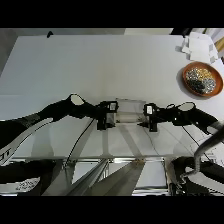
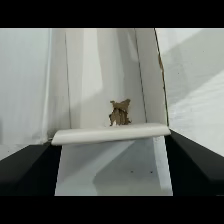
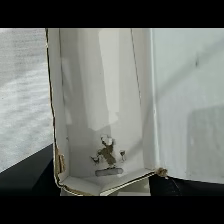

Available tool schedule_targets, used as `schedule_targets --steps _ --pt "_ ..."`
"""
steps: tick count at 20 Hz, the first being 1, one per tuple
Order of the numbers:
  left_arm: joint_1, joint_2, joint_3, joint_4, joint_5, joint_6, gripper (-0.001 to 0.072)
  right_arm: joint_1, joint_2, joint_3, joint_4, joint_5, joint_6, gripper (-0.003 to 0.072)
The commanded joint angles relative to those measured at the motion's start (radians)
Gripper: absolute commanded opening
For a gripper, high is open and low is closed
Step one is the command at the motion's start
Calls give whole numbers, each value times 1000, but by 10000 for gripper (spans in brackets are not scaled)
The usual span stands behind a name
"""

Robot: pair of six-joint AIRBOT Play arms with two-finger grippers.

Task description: Fold the box and place the chain.

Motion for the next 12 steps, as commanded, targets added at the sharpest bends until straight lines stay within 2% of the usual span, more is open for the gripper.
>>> schedule_targets --steps 1,6,12 --pt "-13 -3 1 -23 13 0 706 0 0 0 1 -2 0 413" --pt "-14 -11 1 -95 35 -1 705 0 0 0 1 -2 0 413" --pt "-26 -56 1 -91 42 -23 698 0 0 0 1 -2 0 413"
